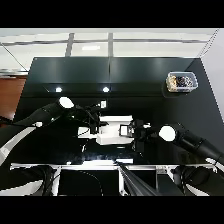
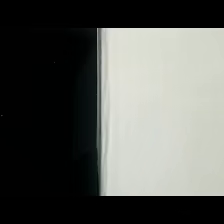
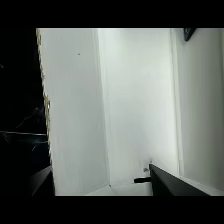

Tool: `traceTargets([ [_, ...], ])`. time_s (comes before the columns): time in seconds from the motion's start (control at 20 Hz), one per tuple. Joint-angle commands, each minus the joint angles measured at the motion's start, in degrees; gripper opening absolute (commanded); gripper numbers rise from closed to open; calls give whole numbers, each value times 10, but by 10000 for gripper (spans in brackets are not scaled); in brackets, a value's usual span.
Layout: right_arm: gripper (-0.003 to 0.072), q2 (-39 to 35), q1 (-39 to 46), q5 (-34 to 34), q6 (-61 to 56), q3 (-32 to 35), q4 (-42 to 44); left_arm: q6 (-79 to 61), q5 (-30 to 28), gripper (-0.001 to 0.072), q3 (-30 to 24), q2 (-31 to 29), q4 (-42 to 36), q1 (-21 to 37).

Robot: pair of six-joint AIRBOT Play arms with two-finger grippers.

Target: Fold the box and place the chain.

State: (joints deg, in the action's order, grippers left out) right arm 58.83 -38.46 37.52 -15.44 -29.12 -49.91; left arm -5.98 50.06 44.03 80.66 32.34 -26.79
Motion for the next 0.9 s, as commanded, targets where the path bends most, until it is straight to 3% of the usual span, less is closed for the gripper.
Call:
traceTargets([
  [0.0, 657, -14, 24, 0, -20, -14, -1, 0, 1, 27, 0, 0, 0, 0],
  [0.25, 657, -31, 96, 34, -1, -16, 2, 0, 1, 27, 0, 0, 0, 0],
  [0.5, 656, -27, 99, -28, 29, -16, 67, 1, 1, 27, 0, 0, 0, 0],
  [0.7, 657, -1, 99, -12, 57, -16, 99, 2, 1, 27, 0, 0, 0, 0],
  [0.85, 657, 27, 99, 0, 144, -16, 148, 2, 2, 27, 0, 0, 0, 0],
])
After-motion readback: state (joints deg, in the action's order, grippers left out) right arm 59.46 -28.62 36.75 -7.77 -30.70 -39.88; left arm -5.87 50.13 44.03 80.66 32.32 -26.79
